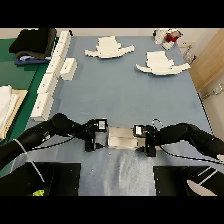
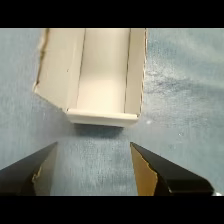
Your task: Fold the box.
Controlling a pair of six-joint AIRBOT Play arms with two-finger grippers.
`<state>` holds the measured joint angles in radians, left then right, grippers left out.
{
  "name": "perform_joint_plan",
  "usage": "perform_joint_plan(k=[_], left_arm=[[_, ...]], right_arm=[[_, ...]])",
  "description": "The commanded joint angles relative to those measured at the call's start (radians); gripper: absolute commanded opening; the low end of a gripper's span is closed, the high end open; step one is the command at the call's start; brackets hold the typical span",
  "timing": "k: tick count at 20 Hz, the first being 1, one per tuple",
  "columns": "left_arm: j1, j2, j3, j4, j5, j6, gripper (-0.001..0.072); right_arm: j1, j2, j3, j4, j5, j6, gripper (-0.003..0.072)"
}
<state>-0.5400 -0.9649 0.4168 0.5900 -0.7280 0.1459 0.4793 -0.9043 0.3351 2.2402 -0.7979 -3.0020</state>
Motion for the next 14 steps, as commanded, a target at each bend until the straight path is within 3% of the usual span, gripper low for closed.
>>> perform_joint_plan(k=[1, 4, 14], left_arm=[[0.003, -0.062, -0.01, -0.175, 0.021, 0.245, 0.072], [-0.017, -0.096, -0.01, -0.254, 0.02, 0.338, 0.072], [-0.084, -0.148, -0.009, -0.241, 0.05, 0.325, 0.0719]], right_arm=[[0.001, 0.0, 0.0, 0.0, 0.0, 0.0, 0.0515], [0.001, 0.0, 0.0, 0.0, 0.0, 0.0, 0.0515], [0.001, 0.0, 0.0, 0.0, 0.0, 0.0, 0.0515]])
